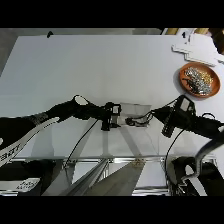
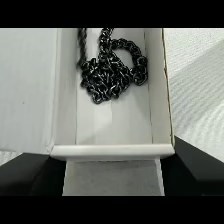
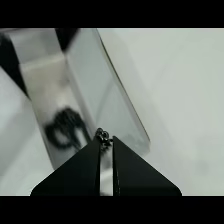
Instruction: Fold the box and place the chain.
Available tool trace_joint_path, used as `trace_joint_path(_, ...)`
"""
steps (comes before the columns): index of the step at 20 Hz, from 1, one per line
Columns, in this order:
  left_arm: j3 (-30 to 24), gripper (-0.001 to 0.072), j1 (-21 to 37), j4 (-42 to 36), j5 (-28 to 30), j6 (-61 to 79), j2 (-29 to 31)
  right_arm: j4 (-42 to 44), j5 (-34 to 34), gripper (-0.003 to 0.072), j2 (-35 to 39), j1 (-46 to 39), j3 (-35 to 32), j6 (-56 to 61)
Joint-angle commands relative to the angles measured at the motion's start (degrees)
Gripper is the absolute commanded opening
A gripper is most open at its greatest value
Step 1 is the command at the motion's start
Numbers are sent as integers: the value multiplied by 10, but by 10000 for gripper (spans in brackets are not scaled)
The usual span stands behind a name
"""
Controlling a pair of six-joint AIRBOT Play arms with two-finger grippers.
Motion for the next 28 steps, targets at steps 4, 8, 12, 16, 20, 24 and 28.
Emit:
trace_joint_path(4, 0, 149, 0, 0, 0, 0, 0, 132, -35, 19, -29, 73, 0, -14)
trace_joint_path(8, 0, 149, 0, 0, 0, 0, 0, 89, -113, 20, -109, 152, 0, -11)
trace_joint_path(12, 0, 149, 0, 0, 0, 0, 0, 58, -167, 105, -199, 177, 0, 49)
trace_joint_path(16, 0, 149, 0, 0, 0, 0, 0, 40, -158, 274, -205, 178, 5, 52)
trace_joint_path(20, 0, 149, 0, 0, 0, 0, 0, -108, -72, 241, -123, 100, 35, 107)
trace_joint_path(24, 0, 149, 0, 0, 0, 0, 0, -273, -3, 222, -95, -6, 28, 86)
trace_joint_path(28, 0, 149, 0, 0, 0, 0, 0, -272, -17, 228, -179, -8, -2, -72)
